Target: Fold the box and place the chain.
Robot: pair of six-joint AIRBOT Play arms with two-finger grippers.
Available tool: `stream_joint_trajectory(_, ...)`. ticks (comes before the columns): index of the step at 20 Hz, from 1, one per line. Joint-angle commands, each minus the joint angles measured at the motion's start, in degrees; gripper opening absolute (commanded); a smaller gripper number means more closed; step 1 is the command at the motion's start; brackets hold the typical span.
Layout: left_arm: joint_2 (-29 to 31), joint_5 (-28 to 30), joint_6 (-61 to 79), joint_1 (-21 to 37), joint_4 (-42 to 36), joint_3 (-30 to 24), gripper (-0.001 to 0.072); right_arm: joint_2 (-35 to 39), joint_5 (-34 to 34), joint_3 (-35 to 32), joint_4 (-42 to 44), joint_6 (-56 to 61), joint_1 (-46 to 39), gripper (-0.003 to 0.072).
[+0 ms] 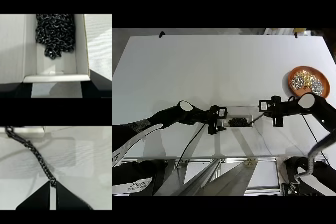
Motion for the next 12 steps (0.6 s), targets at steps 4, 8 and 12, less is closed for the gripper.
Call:
stream_joint_trajectory(4, 0.0, 0.02, 0.0, -0.02, 0.02, -0.02, 0.0256, 13.88, 11.65, 0.07, 13.46, 4.11, 0.02, 0.0018)
stream_joint_trajectory(8, 0.0, 0.02, 0.0, -0.02, 0.02, -0.02, 0.0256, 18.18, 13.81, 0.04, 27.41, 4.11, 0.57, 0.0018)
stream_joint_trajectory(12, 0.0, 0.02, 0.0, -0.02, 0.02, -0.02, 0.0256, 18.14, 11.87, 0.04, 31.85, 4.15, 5.03, 0.0018)
